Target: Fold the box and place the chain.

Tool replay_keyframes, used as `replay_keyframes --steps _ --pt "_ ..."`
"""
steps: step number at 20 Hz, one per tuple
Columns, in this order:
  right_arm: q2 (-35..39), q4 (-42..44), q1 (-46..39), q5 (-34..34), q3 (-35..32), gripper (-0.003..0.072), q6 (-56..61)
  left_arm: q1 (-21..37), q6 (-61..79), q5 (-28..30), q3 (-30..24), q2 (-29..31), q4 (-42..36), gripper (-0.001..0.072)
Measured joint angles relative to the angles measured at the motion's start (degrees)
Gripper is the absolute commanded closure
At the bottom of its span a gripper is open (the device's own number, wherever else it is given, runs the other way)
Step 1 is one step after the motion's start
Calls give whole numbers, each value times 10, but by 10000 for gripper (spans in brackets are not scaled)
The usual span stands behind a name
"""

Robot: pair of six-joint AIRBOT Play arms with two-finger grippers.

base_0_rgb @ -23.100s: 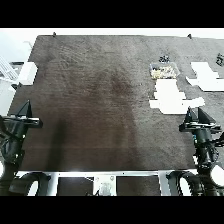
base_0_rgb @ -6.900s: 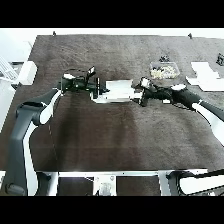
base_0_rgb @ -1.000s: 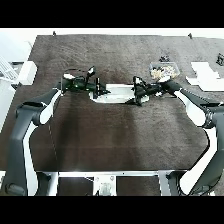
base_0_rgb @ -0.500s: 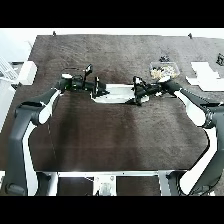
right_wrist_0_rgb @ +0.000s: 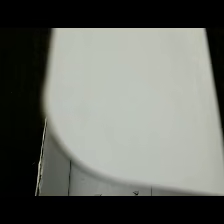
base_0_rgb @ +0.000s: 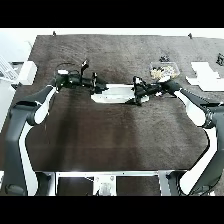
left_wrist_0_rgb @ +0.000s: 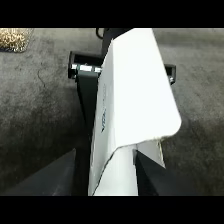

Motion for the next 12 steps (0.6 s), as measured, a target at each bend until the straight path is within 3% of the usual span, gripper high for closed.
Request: replay_keyframes --steps 7,12 --pt "0 0 0 0 0 60 0 12 -26 -11 0 53 50 273" --pt "0 0 0 0 0 60 0 44 -42 -72 0 78 55 273"
